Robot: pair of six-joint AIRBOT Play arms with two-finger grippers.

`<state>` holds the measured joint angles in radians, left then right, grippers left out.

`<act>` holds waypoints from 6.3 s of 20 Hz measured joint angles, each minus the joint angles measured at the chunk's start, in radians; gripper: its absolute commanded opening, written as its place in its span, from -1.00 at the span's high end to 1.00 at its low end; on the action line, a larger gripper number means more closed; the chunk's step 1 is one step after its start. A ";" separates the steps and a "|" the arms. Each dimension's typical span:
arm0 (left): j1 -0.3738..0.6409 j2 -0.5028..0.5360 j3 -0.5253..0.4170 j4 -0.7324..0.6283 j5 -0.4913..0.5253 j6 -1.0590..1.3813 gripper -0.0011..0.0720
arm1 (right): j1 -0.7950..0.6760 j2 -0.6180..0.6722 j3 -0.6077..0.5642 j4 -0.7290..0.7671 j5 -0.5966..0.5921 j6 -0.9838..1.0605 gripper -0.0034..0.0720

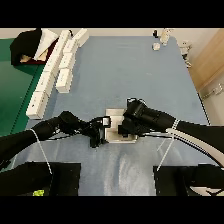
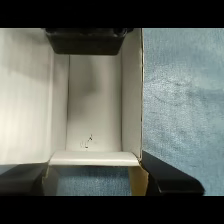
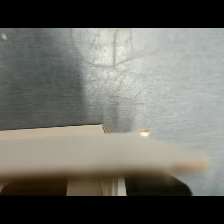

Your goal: Fold the box.

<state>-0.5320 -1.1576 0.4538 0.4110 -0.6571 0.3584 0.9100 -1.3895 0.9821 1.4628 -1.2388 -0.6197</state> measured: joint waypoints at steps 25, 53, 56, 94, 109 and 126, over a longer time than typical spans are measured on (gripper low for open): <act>0.000 0.000 0.000 0.000 0.000 0.000 -0.32 | -0.573 0.139 0.043 0.231 -0.059 -0.612 0.91; 0.000 0.000 0.000 0.000 0.000 0.000 -0.32 | -0.655 0.034 -0.135 1.059 -0.114 -1.693 0.91; 0.000 0.000 0.000 0.000 0.000 0.000 -0.32 | -0.586 0.145 -0.230 1.058 0.031 -1.762 0.91; 0.000 0.000 0.000 0.000 0.000 0.000 -0.32 | -0.113 0.439 -0.469 0.805 0.706 -2.364 -0.33; 0.000 0.000 0.000 -0.001 0.004 -0.002 -0.32 | -0.098 0.443 -0.466 0.779 0.751 -2.385 -0.08; 0.000 0.000 0.000 -0.001 0.004 -0.002 -0.32 | -0.098 0.439 -0.461 0.743 0.834 -2.385 0.00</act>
<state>-0.5316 -1.1576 0.4541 0.4103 -0.6533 0.3569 0.8124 -0.9504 0.5213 2.2063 -0.4053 -3.0047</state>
